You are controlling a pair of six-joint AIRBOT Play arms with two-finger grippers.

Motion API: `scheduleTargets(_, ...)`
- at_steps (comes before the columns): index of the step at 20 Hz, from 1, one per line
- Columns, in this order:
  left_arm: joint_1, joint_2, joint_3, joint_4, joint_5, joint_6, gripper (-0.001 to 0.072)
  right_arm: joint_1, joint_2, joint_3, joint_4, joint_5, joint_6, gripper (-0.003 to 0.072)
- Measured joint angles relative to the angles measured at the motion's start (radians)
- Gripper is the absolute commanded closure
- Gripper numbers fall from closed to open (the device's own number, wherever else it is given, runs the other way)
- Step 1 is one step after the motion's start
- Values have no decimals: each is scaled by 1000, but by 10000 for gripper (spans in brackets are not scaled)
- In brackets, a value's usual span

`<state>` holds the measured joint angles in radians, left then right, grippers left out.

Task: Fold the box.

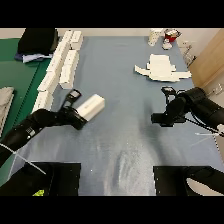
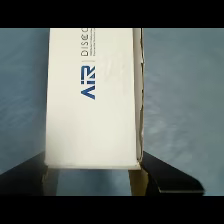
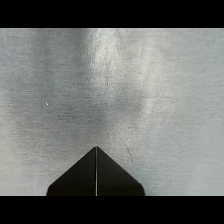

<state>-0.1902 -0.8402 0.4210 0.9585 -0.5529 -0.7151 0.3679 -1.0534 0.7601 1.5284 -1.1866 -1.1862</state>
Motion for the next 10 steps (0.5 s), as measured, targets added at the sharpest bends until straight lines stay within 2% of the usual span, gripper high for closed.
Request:
scheduleTargets(3, 187, -11, 8, 95, 1, -142, 225, 0, 0, 0, 0, 0, 0, 683)
scheduleTargets(5, 272, -43, 26, 126, 6, -188, 225, 0, 0, 0, 1, 0, 0, 684)
scheduleTargets(10, 349, -193, 119, 152, 58, -232, 225, 0, 0, 0, 1, 0, 0, 683)
